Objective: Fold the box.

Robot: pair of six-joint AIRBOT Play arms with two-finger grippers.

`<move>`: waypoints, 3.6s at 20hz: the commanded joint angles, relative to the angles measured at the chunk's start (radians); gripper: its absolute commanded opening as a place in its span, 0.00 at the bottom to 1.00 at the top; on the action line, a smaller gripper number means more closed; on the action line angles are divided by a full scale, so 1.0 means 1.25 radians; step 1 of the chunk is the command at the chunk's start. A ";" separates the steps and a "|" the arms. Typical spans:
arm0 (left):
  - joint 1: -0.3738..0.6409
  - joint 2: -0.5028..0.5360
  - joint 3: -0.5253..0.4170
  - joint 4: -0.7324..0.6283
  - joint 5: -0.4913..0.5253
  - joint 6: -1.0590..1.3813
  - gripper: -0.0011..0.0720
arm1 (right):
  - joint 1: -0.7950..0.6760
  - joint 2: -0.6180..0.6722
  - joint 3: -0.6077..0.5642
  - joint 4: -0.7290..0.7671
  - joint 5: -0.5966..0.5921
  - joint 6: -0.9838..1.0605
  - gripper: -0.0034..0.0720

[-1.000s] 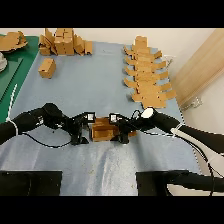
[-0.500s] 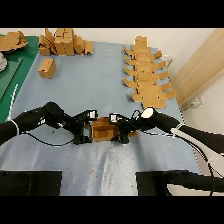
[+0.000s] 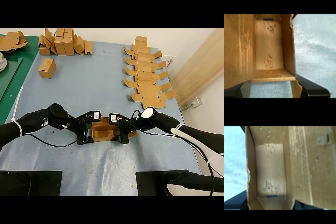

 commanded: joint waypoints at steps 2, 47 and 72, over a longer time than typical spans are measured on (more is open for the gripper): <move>-0.003 -0.002 0.001 0.000 0.011 -0.009 0.96 | 0.000 0.000 0.000 0.000 0.000 0.000 0.82; -0.013 -0.038 0.001 0.042 0.019 -0.041 0.70 | 0.000 0.000 0.000 -0.024 0.000 0.000 0.82; -0.013 -0.034 0.001 0.042 0.016 -0.042 0.70 | -0.001 0.000 0.000 -0.027 0.002 0.001 0.89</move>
